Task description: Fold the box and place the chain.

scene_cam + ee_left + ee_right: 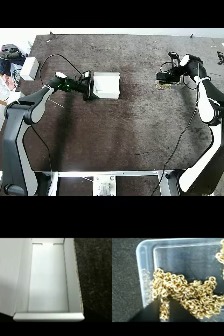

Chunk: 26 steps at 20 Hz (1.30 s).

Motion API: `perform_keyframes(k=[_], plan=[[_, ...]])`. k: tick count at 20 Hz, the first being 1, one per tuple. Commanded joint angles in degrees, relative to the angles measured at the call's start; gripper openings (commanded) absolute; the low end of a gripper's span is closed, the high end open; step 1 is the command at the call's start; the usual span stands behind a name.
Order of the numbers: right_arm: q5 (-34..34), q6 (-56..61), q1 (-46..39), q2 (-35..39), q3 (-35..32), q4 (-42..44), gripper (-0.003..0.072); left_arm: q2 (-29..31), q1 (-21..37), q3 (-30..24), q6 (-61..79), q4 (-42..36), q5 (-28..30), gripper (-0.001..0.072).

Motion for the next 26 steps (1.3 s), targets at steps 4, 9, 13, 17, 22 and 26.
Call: perform_keyframes(k=[4,9,13,17,22,26], plan=[[-0.3,0.0,0.0,-0.3,0.0,0.2,0.004,0.0,0.0,0.0,0.0,0.0,0.0,0.0233],[0.1,0.0,0.0,3.0,0.0,0.2,0.0014,0.0,0.0,0.0,0.0,0.0,0.0,0.0233],[3.4,-0.1,0.0,8.2,0.0,0.2,0.0014,0.0,0.0,0.0,0.0,0.0,0.0,0.0233],[6.3,-1.7,0.1,19.1,0.0,0.5,0.0013,0.0,0.0,0.0,0.0,0.0,0.0,0.0233],[-2.6,-5.5,1.3,35.2,0.0,0.6,0.0013,0.0,0.0,0.0,0.0,0.0,0.0,0.0233],[-16.5,-10.1,6.2,43.7,0.0,0.6,0.0013,0.0,0.0,0.0,0.0,0.0,0.0,0.0233]])
